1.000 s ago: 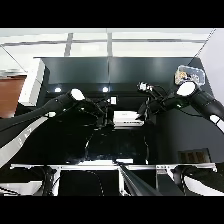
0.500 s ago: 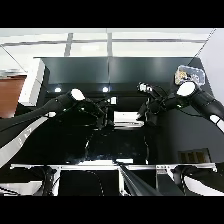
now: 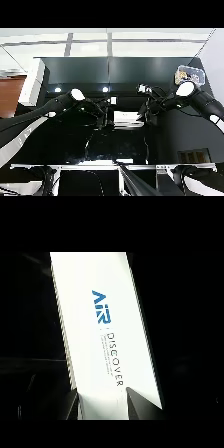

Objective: Fold the box and place the chain.

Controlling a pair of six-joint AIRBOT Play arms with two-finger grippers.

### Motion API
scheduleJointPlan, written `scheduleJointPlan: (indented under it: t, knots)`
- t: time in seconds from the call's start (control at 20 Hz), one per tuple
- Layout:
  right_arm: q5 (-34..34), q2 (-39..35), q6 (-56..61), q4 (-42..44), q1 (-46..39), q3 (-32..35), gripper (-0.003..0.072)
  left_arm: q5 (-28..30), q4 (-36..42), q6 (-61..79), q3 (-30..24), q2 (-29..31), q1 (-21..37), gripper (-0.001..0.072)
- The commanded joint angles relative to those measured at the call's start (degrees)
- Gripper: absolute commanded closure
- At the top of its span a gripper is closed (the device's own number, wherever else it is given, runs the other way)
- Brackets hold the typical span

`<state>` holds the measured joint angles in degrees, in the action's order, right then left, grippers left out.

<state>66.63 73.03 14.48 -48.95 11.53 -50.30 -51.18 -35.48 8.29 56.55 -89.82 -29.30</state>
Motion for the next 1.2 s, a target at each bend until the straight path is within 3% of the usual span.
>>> scheduleJointPlan:
  t: [0.0, 0.1, 0.15, 0.2, 0.45, 0.65, 0.7, 0.75, 0.85, 0.9, 1.05, 1.15]
  knots:
    - [-0.09, 0.02, 0.07, -1.14, 0.02, 0.02, 0.0378, -0.04, -0.02, 0.02, 0.02, -0.02, 0.00, 0.0179]
    - [-0.48, 0.04, 0.04, -1.25, 0.02, 0.02, 0.0375, -0.04, -0.02, 0.02, 0.02, -0.02, 0.00, 0.0179]
    - [-0.74, 0.04, 0.04, -1.29, 0.02, 0.02, 0.0279, -0.04, -0.02, 0.02, 0.02, -0.02, 0.00, 0.0179]
    - [-1.25, 0.04, 0.07, -1.27, 0.02, 0.02, 0.0253, -0.04, -0.02, 0.02, 0.02, -0.02, 0.00, 0.0179]
    - [-0.85, -0.11, 0.22, -1.14, 0.02, 0.00, 0.0253, -0.04, -0.02, 0.00, 0.02, -0.02, 0.00, 0.0179]
    - [5.22, -4.15, 13.70, -0.52, -0.96, -0.94, 0.0256, 0.00, -0.02, -1.22, 0.02, -0.02, 0.00, 0.0179]
    - [8.28, -4.83, 21.84, -0.57, -1.92, -0.94, 0.0436, -0.04, -0.02, -1.22, 0.02, -0.02, 0.00, 0.0179]
    - [12.07, -4.87, 27.82, 0.11, -2.93, -0.63, 0.0663, -0.02, -0.02, -1.22, 0.02, -0.02, 0.00, 0.0179]
    - [14.73, -4.87, 30.60, 8.15, -4.55, 2.40, 0.0667, 0.00, -0.02, -1.22, 0.02, -0.02, 0.02, 0.0179]
    - [12.90, -4.85, 30.60, 13.79, -5.01, 4.42, 0.0668, -0.02, -0.02, -1.22, 0.02, -0.02, 0.00, 0.0179]
    - [0.42, -4.83, 32.70, 28.15, -4.81, 9.88, 0.0668, -0.02, -0.02, -1.22, 0.02, -0.02, 0.00, 0.0179]
    - [-6.88, -4.81, 35.76, 30.58, -4.39, 12.13, 0.0667, -0.02, -0.02, -1.22, 0.02, -0.02, 0.00, 0.0179]
